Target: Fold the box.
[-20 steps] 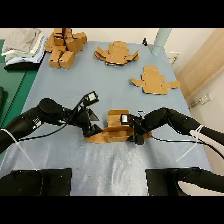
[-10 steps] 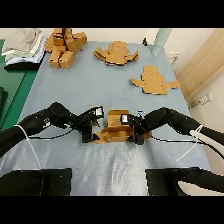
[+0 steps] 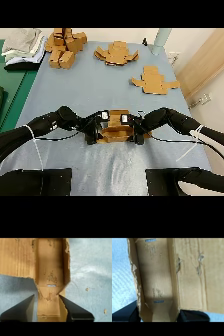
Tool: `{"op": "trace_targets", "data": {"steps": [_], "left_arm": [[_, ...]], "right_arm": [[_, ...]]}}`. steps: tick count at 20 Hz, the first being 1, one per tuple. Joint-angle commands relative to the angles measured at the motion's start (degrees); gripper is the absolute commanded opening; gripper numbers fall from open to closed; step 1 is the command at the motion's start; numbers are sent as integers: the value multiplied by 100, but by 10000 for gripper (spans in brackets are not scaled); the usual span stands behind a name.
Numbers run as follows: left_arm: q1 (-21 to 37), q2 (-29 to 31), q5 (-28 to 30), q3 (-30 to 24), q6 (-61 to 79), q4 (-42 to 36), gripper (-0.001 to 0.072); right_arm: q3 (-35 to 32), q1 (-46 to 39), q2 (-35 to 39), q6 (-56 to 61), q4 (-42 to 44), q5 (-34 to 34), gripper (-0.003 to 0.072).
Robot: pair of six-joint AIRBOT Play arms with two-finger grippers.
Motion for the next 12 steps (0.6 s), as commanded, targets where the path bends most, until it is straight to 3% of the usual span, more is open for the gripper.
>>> {"op": "trace_targets", "data": {"steps": [1, 6, 12], "left_arm": [[-146, -13, 61, 7, -354, -79, 226], [-348, -13, 155, 11, -492, -308, 224], [-555, -13, 754, 33, -474, -535, 224]], "right_arm": [[-2, 4, -4, 2, 0, 0, 504], [-2, 4, -4, 2, 0, 2, 504], [-2, 4, -4, 2, 0, 2, 504]]}}
